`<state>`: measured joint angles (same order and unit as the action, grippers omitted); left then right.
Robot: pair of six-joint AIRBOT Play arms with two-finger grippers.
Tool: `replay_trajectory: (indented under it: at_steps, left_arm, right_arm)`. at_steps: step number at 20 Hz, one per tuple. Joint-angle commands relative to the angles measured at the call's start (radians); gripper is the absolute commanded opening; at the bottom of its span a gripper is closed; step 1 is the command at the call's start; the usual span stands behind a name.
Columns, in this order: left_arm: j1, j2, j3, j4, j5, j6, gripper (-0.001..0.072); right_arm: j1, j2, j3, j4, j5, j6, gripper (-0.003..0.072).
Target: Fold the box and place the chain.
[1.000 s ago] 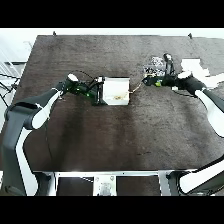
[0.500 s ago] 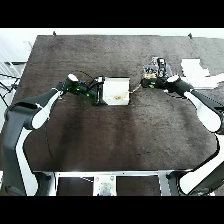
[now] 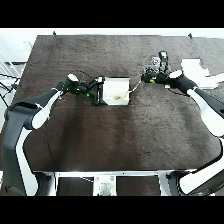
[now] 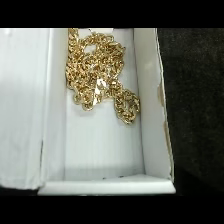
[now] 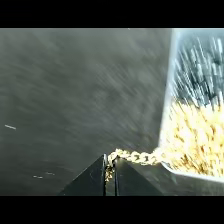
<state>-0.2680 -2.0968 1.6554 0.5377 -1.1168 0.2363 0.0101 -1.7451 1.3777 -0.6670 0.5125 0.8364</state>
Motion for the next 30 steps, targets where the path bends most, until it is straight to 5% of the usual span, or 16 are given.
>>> replay_trajectory:
  at_steps: [1, 7, 14, 23, 30]
  left_arm:
    - [0.000, 0.000, 0.000, 0.000, 0.000, 0.000, 0.0533]
    - [0.000, 0.000, 0.000, 0.000, 0.000, 0.000, 0.0533]
    - [0.000, 0.000, 0.000, 0.000, 0.000, 0.000, 0.0533]
    - [0.000, 0.000, 0.000, 0.000, 0.000, 0.000, 0.0533]
    - [0.000, 0.000, 0.000, 0.000, -0.001, 0.000, 0.0533]
  right_arm:
    - [0.000, 0.159, 0.002, -0.016, 0.064, -0.010, 0.0011]
    - [0.002, 0.459, 0.002, -0.090, 0.153, -0.006, 0.0010]
    - [0.097, 0.648, 0.002, -0.171, 0.181, 0.077, 0.0010]
    - [0.313, 0.697, -0.011, -0.454, 0.219, 0.360, 0.0010]
    - [0.369, 0.672, -0.121, -0.460, 0.157, 0.440, 0.0010]
